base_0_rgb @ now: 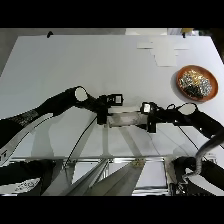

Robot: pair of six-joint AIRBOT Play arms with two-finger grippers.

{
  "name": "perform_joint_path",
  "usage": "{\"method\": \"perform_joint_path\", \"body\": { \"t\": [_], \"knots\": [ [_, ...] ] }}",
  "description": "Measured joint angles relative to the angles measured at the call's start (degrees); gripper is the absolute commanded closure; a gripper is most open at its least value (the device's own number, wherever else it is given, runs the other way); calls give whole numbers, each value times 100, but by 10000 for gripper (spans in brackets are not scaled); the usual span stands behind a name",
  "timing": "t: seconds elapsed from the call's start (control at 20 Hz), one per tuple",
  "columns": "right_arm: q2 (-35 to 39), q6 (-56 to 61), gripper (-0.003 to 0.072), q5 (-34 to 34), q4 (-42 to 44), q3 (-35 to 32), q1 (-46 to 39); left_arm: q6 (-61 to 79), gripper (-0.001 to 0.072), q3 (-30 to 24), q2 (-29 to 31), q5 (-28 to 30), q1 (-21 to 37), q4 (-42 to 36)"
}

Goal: Fold the box and place the chain.

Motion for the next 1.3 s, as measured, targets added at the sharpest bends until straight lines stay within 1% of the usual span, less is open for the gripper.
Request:
{"method": "perform_joint_path", "body": {
  "t": [0.25, 0.5, 0.9, 1.25, 1.3],
  "knots": [
    [-280, -426, 8, 118, 289, 7, 9, 0, 698, 0, 0, -2, 0, 0],
    [-398, -597, 37, 184, 450, 9, 52, 2, 698, 0, 0, -2, 0, 2],
    [-444, -518, 47, 284, 472, 11, 160, 4, 698, 0, 0, -4, 0, 4],
    [-647, -463, 50, 251, 463, 13, 223, 11, 698, 0, 0, -4, 0, 4],
    [-678, -463, 60, 234, 466, 13, 223, 7, 698, 0, 0, -2, 0, 4]
  ]
}}
